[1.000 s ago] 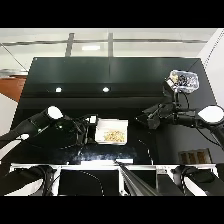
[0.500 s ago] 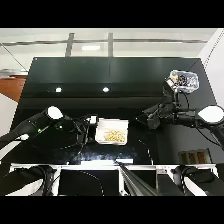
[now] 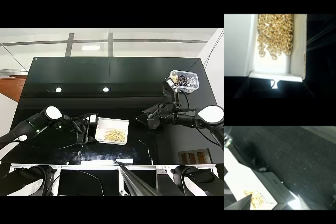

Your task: Fold the box and place the chain.

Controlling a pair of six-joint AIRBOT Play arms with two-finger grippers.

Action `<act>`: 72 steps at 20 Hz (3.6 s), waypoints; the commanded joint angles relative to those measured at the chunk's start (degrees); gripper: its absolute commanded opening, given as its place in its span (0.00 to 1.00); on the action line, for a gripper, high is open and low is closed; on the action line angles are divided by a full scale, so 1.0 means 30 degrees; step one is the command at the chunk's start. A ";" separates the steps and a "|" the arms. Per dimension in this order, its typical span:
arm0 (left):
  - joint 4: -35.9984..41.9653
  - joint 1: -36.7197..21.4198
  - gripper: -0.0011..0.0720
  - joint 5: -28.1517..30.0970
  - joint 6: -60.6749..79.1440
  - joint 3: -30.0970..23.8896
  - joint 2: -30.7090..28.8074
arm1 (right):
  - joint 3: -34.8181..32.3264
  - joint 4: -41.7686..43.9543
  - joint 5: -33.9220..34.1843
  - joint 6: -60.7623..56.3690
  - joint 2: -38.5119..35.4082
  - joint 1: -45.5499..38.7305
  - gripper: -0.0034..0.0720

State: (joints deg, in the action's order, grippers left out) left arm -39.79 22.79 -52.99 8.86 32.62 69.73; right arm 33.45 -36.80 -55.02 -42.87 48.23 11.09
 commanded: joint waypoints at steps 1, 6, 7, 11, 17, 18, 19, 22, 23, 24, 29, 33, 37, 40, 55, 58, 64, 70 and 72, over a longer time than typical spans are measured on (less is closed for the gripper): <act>0.0998 0.0029 0.98 0.0270 0.0328 -0.0007 -0.0015 | 0.0015 -0.0117 -0.0007 -0.0015 -0.0015 -0.0007 0.97; 0.0816 0.0044 0.98 0.0102 0.0532 -0.0007 0.0073 | 0.0015 -0.0117 0.0000 -0.0087 -0.0015 -0.0007 0.97; 0.0801 0.0044 0.98 0.0109 0.0641 -0.0007 0.0080 | 0.0015 -0.0117 0.0000 -0.0080 -0.0015 -0.0007 0.97; 0.0794 0.0044 0.98 -0.0160 0.1188 -0.0007 0.0095 | 0.0015 -0.0117 -0.0007 -0.0080 -0.0015 -0.0007 0.97; 0.1086 0.0044 0.98 0.0262 0.1282 -0.0350 0.0138 | 0.0015 -0.0117 0.0007 -0.0087 -0.0015 -0.0007 0.97; 0.1137 0.0051 0.98 0.0270 0.1341 -0.0350 0.0182 | 0.0015 -0.0117 0.0007 -0.0080 -0.0015 -0.0007 0.97; 0.1421 0.0051 0.98 0.0270 0.1617 -0.0350 0.0262 | 0.0015 -0.0117 0.0007 -0.0087 -0.0015 -0.0007 0.97; 0.1967 0.0044 0.98 0.0321 0.2200 -0.0350 0.0459 | 0.0015 -0.0117 -0.0007 -0.0160 -0.0015 -0.0007 0.97; 0.1872 0.0044 0.98 0.0342 0.2200 -0.0350 0.0488 | 0.0015 -0.0117 -0.0007 -0.0160 -0.0015 -0.0007 0.97; 0.1872 0.0051 0.98 0.0379 0.2208 -0.0350 0.0539 | 0.0015 -0.0117 -0.0007 -0.0160 -0.0015 -0.0007 0.97; 0.1727 0.0466 0.98 0.0539 0.2550 -0.0342 0.0852 | 0.0015 -0.0117 0.0007 -0.0160 -0.0015 -0.0007 0.97; 0.1719 0.0466 0.91 0.0532 0.2550 -0.0342 0.0852 | 0.0015 -0.0117 0.0007 -0.0160 -0.0015 -0.0007 0.97; 0.1712 0.0466 0.49 0.0539 0.2550 -0.0342 0.0852 | 0.0015 -0.0109 0.0007 -0.0153 -0.0015 -0.0007 0.97; 0.1719 0.0466 0.49 0.0561 0.2543 -0.0342 0.0852 | 0.0430 -0.0124 0.0386 -0.0240 -0.0015 -0.0015 0.97; 0.1727 0.0481 0.49 0.0663 0.2514 -0.0342 0.0852 | 0.2637 -0.2273 -0.0124 -0.0991 0.3497 0.4218 0.97; 0.1727 0.0481 0.49 0.0663 0.2506 -0.0342 0.0852 | 0.2630 -0.3577 -0.1217 -0.0539 0.3504 0.4830 0.97; 0.1727 0.0481 0.49 0.0663 0.2506 -0.0342 0.0852 | 0.1960 -0.5974 0.0503 -0.0401 0.3563 0.7220 0.97; 0.1719 0.0481 0.49 0.0663 0.2506 -0.0342 0.0852 | 0.1923 -0.6018 0.0918 -0.0408 0.3563 0.8160 0.97; 0.1727 0.0481 0.49 0.0656 0.2506 -0.0342 0.0852 | 0.1938 -0.6047 0.0882 -0.0408 0.3526 0.8408 0.97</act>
State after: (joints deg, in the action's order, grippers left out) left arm -34.61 24.18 -51.00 16.36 31.59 72.27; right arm 39.31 -54.35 -52.64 -44.12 58.87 35.14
